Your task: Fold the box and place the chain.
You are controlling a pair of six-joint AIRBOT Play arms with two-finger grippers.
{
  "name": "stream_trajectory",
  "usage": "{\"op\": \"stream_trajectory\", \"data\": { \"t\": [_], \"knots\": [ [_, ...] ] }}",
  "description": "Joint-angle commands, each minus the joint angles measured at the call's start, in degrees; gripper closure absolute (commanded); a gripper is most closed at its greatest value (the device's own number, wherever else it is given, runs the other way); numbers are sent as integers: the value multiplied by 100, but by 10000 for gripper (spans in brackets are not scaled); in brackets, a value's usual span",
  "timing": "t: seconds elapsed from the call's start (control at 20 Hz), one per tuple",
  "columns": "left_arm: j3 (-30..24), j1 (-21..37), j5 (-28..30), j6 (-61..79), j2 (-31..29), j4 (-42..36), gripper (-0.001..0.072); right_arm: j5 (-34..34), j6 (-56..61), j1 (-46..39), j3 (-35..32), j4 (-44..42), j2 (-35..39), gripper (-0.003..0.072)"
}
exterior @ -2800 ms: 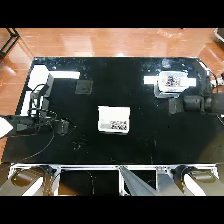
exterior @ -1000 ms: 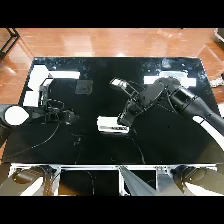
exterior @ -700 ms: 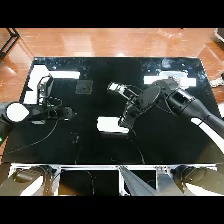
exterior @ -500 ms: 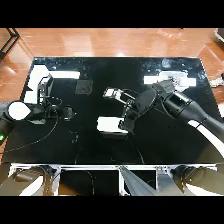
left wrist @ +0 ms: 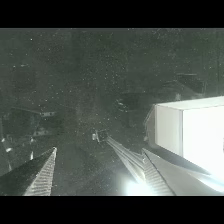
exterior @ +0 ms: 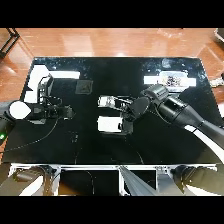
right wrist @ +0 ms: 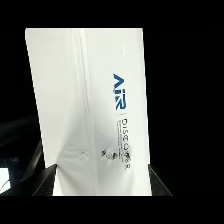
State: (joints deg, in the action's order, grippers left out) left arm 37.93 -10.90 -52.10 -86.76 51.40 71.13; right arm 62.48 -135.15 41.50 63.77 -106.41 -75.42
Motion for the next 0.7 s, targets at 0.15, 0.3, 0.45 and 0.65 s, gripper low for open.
{"op": "stream_trajectory", "data": {
  "t": [0.15,0.3,0.45,0.65],
  "knots": [
    [-2,107,-2,2,2,44,84,-122,-20,101,4,63,-4,-11],
    [-2,107,7,7,2,44,84,-116,-9,101,2,63,-4,-11],
    [-2,107,7,9,2,46,84,-114,-2,101,2,61,-4,114],
    [-2,107,61,48,2,72,84,-120,111,101,0,61,-4,152]
  ]
}}
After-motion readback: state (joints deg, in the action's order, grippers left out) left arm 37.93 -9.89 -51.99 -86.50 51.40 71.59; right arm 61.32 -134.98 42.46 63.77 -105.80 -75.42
